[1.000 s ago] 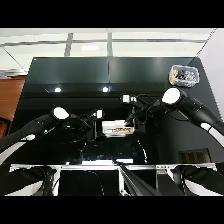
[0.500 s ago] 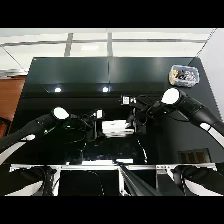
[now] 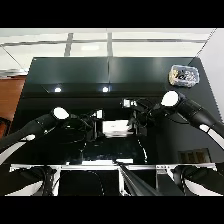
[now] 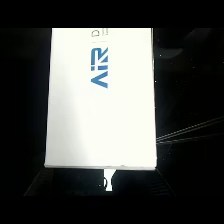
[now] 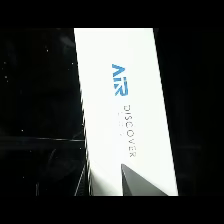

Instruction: Fold the box and place the chain.

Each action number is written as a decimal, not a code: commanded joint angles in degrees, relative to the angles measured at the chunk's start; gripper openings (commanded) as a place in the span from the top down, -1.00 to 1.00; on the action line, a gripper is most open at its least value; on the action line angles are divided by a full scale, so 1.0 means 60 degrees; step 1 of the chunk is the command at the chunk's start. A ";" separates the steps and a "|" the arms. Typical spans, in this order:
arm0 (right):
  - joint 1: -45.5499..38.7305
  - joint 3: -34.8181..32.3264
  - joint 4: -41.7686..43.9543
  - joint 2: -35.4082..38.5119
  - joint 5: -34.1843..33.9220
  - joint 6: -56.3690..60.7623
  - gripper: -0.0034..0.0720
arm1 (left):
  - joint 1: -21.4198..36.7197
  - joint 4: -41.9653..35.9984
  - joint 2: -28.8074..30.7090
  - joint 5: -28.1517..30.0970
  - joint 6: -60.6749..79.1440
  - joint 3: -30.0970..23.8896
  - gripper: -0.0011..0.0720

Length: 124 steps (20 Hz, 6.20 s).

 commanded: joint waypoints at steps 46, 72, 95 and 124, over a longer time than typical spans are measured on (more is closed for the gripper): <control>-0.5541 -0.0841 -0.0572 0.3858 0.2575 0.7566 0.86 | 0.0015 0.1031 0.0998 -0.0029 -0.0947 0.0641 -0.98; -0.6084 -0.1424 -0.0659 0.4047 0.2014 0.7450 0.86 | -0.1457 -0.0423 -0.1315 -0.0871 -0.2998 0.2794 -0.96; -0.6084 -0.1424 -0.0648 0.4047 0.1858 0.7464 0.86 | -0.2146 0.2171 -0.1479 -0.0033 -0.2116 0.2823 -0.96; -0.6084 -0.1443 -0.0073 0.4036 -0.1129 0.9537 0.86 | 0.7661 0.8149 -0.7399 -0.1271 -1.1905 1.2794 0.17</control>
